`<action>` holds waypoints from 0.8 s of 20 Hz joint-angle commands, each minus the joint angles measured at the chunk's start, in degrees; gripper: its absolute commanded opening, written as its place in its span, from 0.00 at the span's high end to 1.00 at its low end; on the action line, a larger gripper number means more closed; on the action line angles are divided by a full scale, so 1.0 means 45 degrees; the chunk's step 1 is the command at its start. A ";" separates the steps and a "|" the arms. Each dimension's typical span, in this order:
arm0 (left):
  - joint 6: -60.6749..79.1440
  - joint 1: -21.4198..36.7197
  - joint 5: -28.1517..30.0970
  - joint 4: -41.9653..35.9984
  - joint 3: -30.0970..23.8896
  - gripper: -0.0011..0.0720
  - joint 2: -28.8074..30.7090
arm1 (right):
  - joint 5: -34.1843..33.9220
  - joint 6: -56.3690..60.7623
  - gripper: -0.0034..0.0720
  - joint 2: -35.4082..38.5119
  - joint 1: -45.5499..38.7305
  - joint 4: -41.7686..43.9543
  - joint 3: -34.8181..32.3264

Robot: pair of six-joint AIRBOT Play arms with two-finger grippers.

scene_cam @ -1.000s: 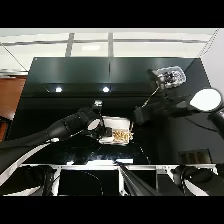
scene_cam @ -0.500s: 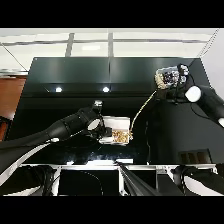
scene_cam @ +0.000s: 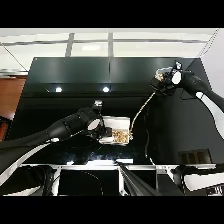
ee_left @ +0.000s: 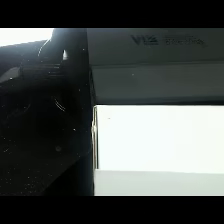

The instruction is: Fold the box and place the chain.

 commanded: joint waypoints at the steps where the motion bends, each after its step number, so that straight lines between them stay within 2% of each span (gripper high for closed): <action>1: 0.0000 -0.0010 0.0005 0.0010 0.0005 0.94 -0.0005 | 0.0714 0.0209 0.94 -0.0413 -0.0199 -0.0063 0.0588; 4: 0.0000 -0.0010 0.0010 0.0015 0.0005 0.94 -0.0005 | 0.1851 -0.2312 0.94 0.0544 -0.0287 -0.0068 0.0651; 8: 0.0000 -0.0010 0.0005 0.0015 0.0005 0.94 -0.0005 | 0.4857 -0.5901 0.94 0.4172 -0.0083 -0.0029 0.0651; 12: 0.0000 -0.0010 0.0005 0.0015 0.0005 0.94 -0.0010 | 0.6921 -0.6538 0.94 0.8417 0.0384 0.0107 0.0651; 16: 0.0000 -0.0010 0.0000 0.0010 0.0005 0.94 -0.0010 | 0.9010 -0.6577 0.94 1.0467 0.1117 0.1729 0.0646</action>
